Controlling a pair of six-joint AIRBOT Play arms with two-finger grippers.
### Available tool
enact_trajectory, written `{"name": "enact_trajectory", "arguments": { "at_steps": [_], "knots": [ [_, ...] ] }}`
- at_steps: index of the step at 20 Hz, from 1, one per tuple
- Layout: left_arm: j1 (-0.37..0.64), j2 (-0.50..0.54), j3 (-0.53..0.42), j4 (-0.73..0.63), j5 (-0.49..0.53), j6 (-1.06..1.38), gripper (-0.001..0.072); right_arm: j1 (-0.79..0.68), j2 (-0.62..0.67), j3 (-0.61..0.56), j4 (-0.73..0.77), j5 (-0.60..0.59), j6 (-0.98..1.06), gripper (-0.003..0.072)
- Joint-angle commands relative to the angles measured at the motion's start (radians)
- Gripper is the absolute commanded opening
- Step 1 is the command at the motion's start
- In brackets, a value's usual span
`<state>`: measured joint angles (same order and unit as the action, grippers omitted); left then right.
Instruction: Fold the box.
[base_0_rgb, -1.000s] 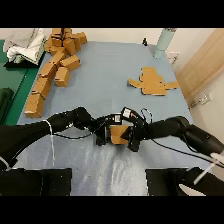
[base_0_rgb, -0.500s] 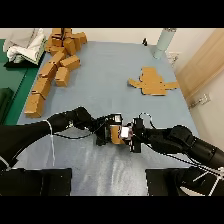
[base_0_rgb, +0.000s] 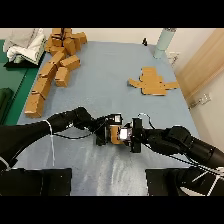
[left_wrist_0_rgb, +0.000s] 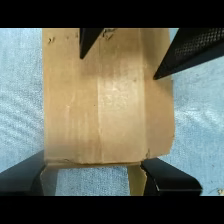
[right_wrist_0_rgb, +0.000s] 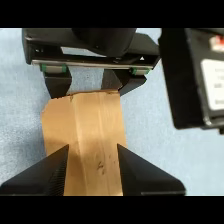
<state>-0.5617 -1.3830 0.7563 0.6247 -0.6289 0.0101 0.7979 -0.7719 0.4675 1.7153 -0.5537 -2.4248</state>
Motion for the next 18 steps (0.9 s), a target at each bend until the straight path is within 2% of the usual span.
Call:
{"name": "enact_trajectory", "arguments": {
  "at_steps": [1,3,13,14,15,17,18],
  "knots": [
    [0.000,0.001,0.001,0.000,0.000,-0.001,0.0396,0.000,0.000,0.001,0.028,0.005,0.000,0.0480],
    [0.000,0.001,0.001,0.000,0.000,-0.002,0.0396,0.000,0.000,0.001,0.073,0.005,0.000,0.0480],
    [0.000,0.001,0.001,0.000,0.000,-0.001,0.0396,0.000,0.000,0.001,0.075,0.014,0.000,0.0479],
    [0.000,0.001,0.001,0.000,0.000,-0.001,0.0396,0.000,0.000,0.001,0.074,0.014,0.000,0.0324],
    [0.001,0.001,0.001,0.000,0.000,-0.001,0.0396,0.000,0.002,0.001,0.075,-0.003,0.004,0.0007],
    [0.000,0.001,0.001,0.000,0.000,-0.001,0.0396,0.000,0.004,0.001,0.073,-0.006,0.006,0.0008],
    [0.000,0.001,0.001,0.000,0.000,-0.001,0.0396,0.000,0.004,0.001,0.073,-0.004,0.006,0.0084]
  ]
}}
